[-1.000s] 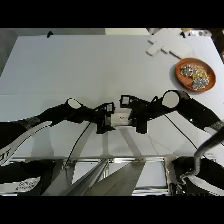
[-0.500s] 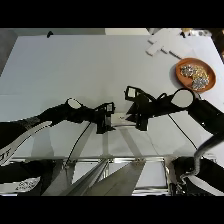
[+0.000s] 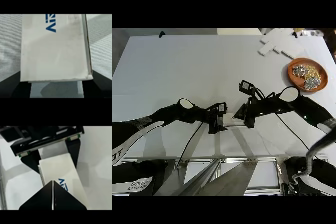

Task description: Fold the box and place the chain.

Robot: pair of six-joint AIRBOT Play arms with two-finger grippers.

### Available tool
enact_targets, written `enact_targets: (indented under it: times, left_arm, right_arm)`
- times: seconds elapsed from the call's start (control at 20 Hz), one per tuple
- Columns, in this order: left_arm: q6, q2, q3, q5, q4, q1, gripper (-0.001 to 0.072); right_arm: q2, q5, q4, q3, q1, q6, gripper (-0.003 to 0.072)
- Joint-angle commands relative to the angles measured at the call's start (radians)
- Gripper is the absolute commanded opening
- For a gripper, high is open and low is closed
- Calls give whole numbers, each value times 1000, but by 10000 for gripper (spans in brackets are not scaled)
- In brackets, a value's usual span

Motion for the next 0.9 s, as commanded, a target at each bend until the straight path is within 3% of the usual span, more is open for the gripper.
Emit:
enact_targets:
  times: [0.0, 0.4, 0.85]
  left_arm:
    - [0, 1, 0, 1, 0, 0, 134]
    - [0, 1, 0, 1, 0, 0, 134]
    - [0, 1, 0, 1, 0, 0, 134]
  right_arm:
    - [-29, 4, -13, -29, -2, -24, 14]
    - [-29, 1, -53, -64, -2, -36, 14]
    - [-39, -84, -81, -108, -2, -31, 15]
